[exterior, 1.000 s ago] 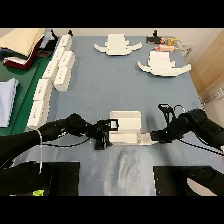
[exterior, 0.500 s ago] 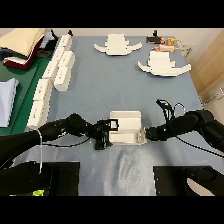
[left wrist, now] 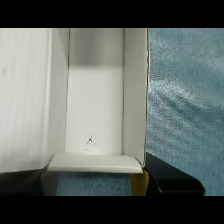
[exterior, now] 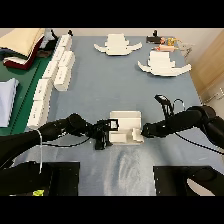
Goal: Fold the box.
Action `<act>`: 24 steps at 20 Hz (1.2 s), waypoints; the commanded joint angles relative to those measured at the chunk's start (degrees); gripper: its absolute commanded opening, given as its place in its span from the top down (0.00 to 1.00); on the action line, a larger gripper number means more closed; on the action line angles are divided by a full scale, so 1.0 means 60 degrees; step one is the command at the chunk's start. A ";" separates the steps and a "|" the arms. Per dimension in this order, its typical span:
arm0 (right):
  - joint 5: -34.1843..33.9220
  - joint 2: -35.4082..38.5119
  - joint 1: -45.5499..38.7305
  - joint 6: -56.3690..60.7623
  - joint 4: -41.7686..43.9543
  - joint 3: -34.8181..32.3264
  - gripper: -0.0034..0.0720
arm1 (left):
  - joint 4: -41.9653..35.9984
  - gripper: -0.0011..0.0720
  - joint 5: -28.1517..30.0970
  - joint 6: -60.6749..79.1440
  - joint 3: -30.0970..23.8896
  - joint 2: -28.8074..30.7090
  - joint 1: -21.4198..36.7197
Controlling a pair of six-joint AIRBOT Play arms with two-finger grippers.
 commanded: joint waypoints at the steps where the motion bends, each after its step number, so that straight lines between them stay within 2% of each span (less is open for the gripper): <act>1: 0.0204 -0.0521 0.0521 -0.0011 0.0222 0.0040 0.36 | 0.0000 0.35 0.0000 0.0000 0.0004 0.0007 -0.0007; 4: 0.0532 -0.1045 0.0965 0.0306 -0.0069 0.0124 0.38 | 0.0000 0.35 0.0000 0.0000 0.0004 0.0007 -0.0007; 8: 0.0430 -0.1534 0.1858 0.2029 -0.1672 0.0758 0.39 | 0.0004 0.35 0.0000 0.0000 0.0004 0.0011 -0.0007; 9: 0.0219 -0.1752 0.2197 0.2641 -0.2076 0.1002 0.39 | 0.0004 0.35 0.0004 0.0000 0.0004 0.0007 -0.0007; 11: -0.0477 -0.2251 0.2976 0.4160 -0.3217 0.1610 0.47 | 0.0004 0.35 0.0004 0.0000 0.0004 0.0011 -0.0007; 14: -0.1512 -0.2962 0.4018 0.5763 -0.4623 0.2608 0.47 | 0.0004 0.35 0.0000 0.0000 0.0004 0.0011 -0.0007; 17: -0.1701 -0.3450 0.4357 0.6575 -0.4590 0.3115 0.47 | 0.0000 0.35 0.0000 0.0000 0.0004 0.0011 -0.0007; 24: -0.1741 -0.4284 0.4448 0.7329 -0.4561 0.3133 0.47 | 0.0004 0.35 0.0000 0.0000 0.0004 0.0007 -0.0007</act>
